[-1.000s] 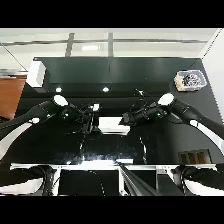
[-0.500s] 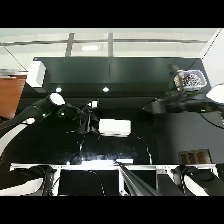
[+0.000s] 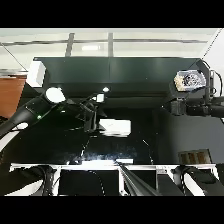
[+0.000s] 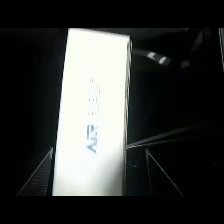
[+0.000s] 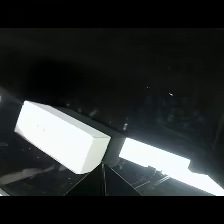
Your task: Fold the box and place the chain.
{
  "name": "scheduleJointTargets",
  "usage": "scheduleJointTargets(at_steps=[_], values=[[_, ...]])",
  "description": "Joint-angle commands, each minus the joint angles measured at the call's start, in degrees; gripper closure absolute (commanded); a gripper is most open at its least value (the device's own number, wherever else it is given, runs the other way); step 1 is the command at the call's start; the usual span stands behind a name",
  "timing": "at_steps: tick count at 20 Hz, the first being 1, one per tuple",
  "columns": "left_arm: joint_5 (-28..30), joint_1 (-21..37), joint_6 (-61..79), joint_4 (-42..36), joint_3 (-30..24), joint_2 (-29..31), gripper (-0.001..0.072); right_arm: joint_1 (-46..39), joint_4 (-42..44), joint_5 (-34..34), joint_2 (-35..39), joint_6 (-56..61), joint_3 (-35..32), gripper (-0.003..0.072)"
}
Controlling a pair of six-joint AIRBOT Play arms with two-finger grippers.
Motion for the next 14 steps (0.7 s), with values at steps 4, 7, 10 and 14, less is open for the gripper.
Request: scheduleJointTargets(at_steps=[4, 7, 10, 14], values=[[4.79, -6.05, -2.32, -2.34, 5.29, -8.24, -0.0006, -0.35, -0.35, -1.75, 0.39, 0.37, -1.84, 0.0668], [4.33, -6.23, -2.47, -2.67, 5.29, -10.45, -0.0005, -0.35, -0.17, -2.49, 0.39, 0.35, -2.29, 0.0669], [4.28, -6.34, -2.6, -2.4, 5.29, -10.84, -0.0006, -0.35, 0.2, -2.99, 0.39, 0.35, -2.29, 0.0669], [4.37, -6.51, -2.58, -0.33, 5.29, -10.86, -0.0006, -0.35, 3.34, -4.44, 0.39, 0.28, -2.29, 0.0669]])
